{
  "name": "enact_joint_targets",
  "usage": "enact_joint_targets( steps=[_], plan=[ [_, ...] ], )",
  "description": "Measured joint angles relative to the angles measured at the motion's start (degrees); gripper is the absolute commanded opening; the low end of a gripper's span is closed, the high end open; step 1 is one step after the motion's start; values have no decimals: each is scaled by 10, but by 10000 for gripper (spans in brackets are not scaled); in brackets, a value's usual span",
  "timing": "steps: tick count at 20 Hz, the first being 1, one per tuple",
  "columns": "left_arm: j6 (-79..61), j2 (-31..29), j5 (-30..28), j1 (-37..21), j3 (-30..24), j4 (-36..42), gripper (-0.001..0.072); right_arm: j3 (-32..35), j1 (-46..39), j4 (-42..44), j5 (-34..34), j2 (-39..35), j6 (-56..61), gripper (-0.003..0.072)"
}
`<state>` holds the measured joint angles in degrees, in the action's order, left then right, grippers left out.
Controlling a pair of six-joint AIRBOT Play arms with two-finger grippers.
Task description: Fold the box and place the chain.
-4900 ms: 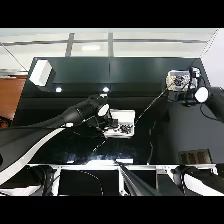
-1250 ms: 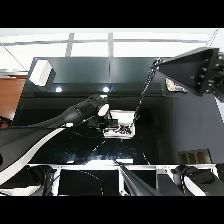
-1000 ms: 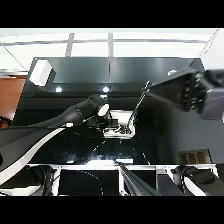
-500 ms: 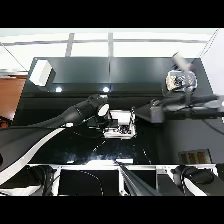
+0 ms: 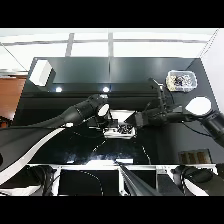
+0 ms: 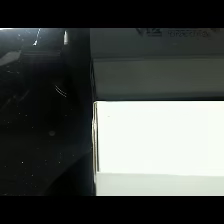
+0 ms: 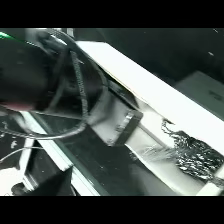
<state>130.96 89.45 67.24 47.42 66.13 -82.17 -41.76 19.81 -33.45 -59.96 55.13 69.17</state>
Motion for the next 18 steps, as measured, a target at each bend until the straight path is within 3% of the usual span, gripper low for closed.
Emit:
enact_joint_targets(
  steps=[5, 6, 7, 13, 18],
  plan=[
    [0, 0, 0, 0, 0, 0, 29, 17, -119, -58, -104, -27, -101, 482],
    [0, 0, 0, 0, 0, 0, 29, 33, -138, -74, -110, -32, -134, 720],
    [0, 0, 0, 0, 0, 0, 29, 55, -152, -79, -106, -36, -170, 720],
    [0, 0, 0, 0, 0, 1, 28, 154, -111, -83, 78, -40, -439, 720],
    [0, 0, 1, 0, 0, 2, 28, 177, -44, -85, 146, -7, -613, 720]
  ],
)
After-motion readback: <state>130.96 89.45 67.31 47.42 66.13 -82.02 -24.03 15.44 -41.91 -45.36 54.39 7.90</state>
